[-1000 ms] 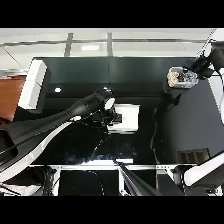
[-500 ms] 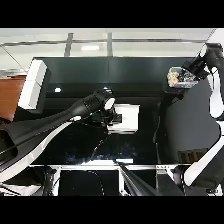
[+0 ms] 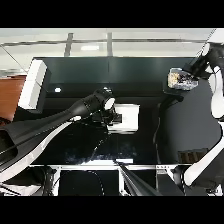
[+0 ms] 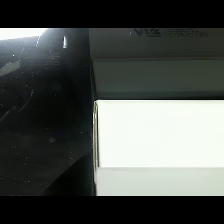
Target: Fold the box and place the chain.
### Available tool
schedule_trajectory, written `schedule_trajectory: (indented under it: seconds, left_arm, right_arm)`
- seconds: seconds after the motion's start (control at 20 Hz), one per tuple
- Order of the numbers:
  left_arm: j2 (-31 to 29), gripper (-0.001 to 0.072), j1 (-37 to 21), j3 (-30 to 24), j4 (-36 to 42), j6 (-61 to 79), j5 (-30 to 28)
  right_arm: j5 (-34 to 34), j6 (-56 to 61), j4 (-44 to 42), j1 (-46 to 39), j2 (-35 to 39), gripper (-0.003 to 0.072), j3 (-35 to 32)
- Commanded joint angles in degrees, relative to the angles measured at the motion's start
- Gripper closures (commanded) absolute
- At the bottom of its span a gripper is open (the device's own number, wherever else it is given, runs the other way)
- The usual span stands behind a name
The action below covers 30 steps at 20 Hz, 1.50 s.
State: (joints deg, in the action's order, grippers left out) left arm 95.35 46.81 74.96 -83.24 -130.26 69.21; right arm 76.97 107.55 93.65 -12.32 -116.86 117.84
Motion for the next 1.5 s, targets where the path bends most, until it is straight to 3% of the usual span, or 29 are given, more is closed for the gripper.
schedule_trajectory:
  seconds: [0.0, 0.35, 0.7, 0.9, 1.15, 1.35, 1.45]
  left_arm:
    - [0.0, 0.0685, 0.0, 0.0, 0.0, 0.0, 0.1]
    - [0.0, 0.0684, -0.1, 0.0, 0.0, 0.0, 0.1]
    - [0.0, 0.0684, -0.1, 0.0, 0.0, 0.0, 0.0]
    - [0.0, 0.0684, -0.1, 0.0, 0.0, 0.0, 0.0]
    - [0.0, 0.0684, -0.1, 0.0, 0.0, 0.0, 0.0]
    - [0.0, 0.0684, -0.1, 0.0, 0.0, 0.0, 0.0]
    - [0.0, 0.0684, -0.1, 0.0, 0.0, 0.0, 0.0]
  right_arm:
    - [0.6, -12.2, -2.8, 1.6, 7.3, 0.0671, 0.0]
    - [-0.4, -17.2, -8.3, 9.1, 26.1, 0.0672, -0.8]
    - [7.5, -21.9, -14.4, 18.8, 42.0, 0.0671, -3.4]
    - [13.0, -22.1, -16.3, 25.1, 52.4, 0.0671, -15.9]
    - [11.0, -20.3, -28.9, 30.1, 62.2, 0.0671, -38.6]
    - [-4.6, -20.1, -42.8, 34.3, 63.4, 0.067, -52.8]
    - [-13.4, -19.6, -44.1, 37.1, 63.3, 0.0671, -59.1]
